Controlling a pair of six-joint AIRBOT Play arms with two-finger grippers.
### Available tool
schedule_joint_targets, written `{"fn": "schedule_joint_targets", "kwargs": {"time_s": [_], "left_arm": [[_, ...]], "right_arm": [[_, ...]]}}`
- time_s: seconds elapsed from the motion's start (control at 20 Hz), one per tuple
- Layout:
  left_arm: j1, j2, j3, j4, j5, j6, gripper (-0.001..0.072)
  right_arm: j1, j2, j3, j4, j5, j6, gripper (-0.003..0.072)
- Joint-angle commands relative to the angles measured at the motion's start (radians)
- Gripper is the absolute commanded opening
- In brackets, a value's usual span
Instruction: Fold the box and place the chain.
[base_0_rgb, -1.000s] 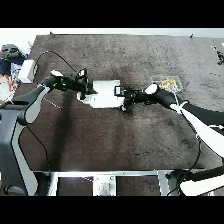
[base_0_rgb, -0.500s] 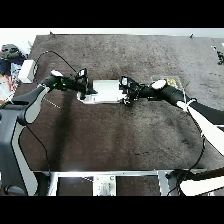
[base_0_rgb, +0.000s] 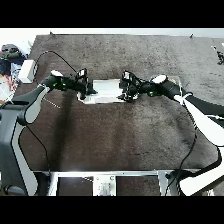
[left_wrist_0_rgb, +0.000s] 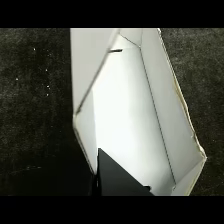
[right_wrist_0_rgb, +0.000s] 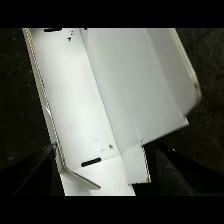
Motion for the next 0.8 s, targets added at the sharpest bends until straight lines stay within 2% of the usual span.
{"fn": "schedule_joint_targets", "kwargs": {"time_s": [0.0,0.15,0.3,0.4,0.55,0.75], "left_arm": [[0.001,0.001,0.000,0.001,-0.001,0.000,0.0012],[0.001,0.001,0.000,0.001,-0.001,0.000,0.0012],[0.001,0.001,0.000,0.001,0.000,0.000,0.0012],[0.001,0.001,0.000,0.001,0.000,0.000,0.0012],[0.001,0.001,0.000,0.001,0.000,0.001,0.0012],[0.001,0.001,0.000,0.001,0.000,0.000,0.0012]], "right_arm": [[-0.036,-0.052,0.070,0.003,0.124,0.025,0.0714],[-0.051,-0.106,0.159,-0.006,0.231,0.042,0.0713],[-0.051,-0.201,0.289,-0.111,0.370,0.146,0.0712],[-0.051,-0.257,0.357,-0.131,0.439,0.187,0.0713],[-0.045,-0.298,0.406,-0.131,0.450,0.187,0.0713],[-0.044,-0.314,0.411,-0.130,0.449,0.166,0.0711]]}}
